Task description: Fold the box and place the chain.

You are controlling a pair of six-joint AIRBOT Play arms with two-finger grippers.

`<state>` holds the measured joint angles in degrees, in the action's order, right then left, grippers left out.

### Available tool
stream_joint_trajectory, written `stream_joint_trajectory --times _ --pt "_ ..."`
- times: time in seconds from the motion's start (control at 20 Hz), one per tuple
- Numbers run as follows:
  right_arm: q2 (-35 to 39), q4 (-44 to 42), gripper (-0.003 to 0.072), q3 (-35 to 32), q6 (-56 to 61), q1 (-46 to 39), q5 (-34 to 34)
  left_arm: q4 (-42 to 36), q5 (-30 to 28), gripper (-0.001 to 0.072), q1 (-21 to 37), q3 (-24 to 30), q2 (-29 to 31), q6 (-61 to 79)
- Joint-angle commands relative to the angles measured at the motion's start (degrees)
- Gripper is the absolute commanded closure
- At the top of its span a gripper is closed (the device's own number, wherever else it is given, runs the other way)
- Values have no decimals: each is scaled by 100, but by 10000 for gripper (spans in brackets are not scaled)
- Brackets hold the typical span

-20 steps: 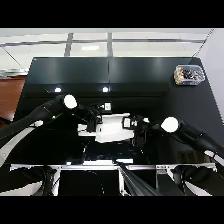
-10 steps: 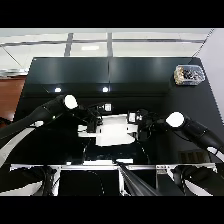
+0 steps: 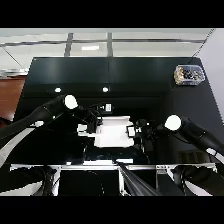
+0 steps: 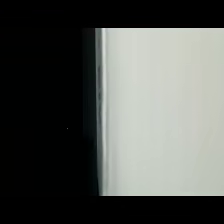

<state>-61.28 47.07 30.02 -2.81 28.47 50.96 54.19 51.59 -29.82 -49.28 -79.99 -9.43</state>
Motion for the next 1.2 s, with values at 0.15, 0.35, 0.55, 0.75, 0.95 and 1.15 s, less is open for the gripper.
stream_joint_trajectory --times 0.15,0.35,0.55,0.75,0.95,1.15 --pt "2 -52 -9 -181 90 529 -332 -2 -13 686 2 -4 2 -4" --pt "-2 -378 -9 -402 284 592 -1539 -4 -13 686 2 -4 2 -4" --pt "109 -789 -9 -385 282 592 -1624 -4 -11 686 2 -4 2 -4" --pt "490 -776 -9 -365 282 516 -2439 -4 -11 686 2 -4 2 -4" --pt "503 -787 -9 -289 256 116 -2092 -4 -11 686 2 -4 2 -2" --pt "492 -949 -10 -291 162 -260 -1945 -4 -11 686 2 -4 2 -2"
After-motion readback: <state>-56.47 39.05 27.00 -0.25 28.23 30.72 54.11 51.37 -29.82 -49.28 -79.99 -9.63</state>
